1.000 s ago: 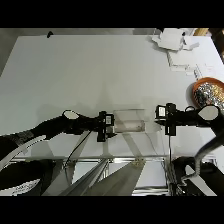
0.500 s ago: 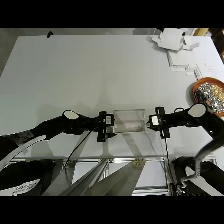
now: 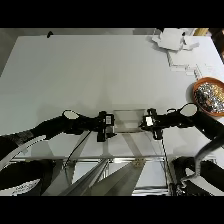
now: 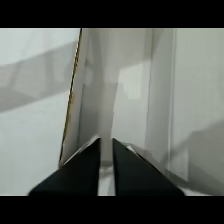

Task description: Fold the box and place the chain.

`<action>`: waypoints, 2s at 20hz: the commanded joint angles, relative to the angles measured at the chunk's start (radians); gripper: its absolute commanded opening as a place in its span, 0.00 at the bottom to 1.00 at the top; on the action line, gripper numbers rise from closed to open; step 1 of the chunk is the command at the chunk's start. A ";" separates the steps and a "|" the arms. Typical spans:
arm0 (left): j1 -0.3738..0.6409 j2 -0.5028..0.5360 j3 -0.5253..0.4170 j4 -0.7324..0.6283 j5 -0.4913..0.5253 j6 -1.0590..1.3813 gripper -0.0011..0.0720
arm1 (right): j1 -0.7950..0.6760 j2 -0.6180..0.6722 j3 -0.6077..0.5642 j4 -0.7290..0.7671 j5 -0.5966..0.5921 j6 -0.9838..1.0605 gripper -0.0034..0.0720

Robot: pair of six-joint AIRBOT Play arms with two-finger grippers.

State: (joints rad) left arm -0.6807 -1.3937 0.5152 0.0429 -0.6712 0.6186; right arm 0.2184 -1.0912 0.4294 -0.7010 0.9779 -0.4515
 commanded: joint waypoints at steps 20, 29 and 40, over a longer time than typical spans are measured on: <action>0.000 0.001 0.001 -0.002 0.001 -0.002 0.21 | -0.421 0.182 -0.002 -0.261 -0.098 1.213 0.07; 0.000 0.001 0.001 -0.002 0.001 -0.002 0.21 | -0.363 -0.015 -0.018 -0.200 0.114 1.357 0.07; 0.000 0.001 0.001 -0.001 0.001 -0.002 0.21 | -0.350 0.141 -0.043 -0.023 0.182 1.332 0.31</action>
State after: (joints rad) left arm -0.6807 -1.3937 0.5152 0.0414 -0.6704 0.6167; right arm -0.1394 -1.0050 0.3874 -0.7746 1.1404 0.8825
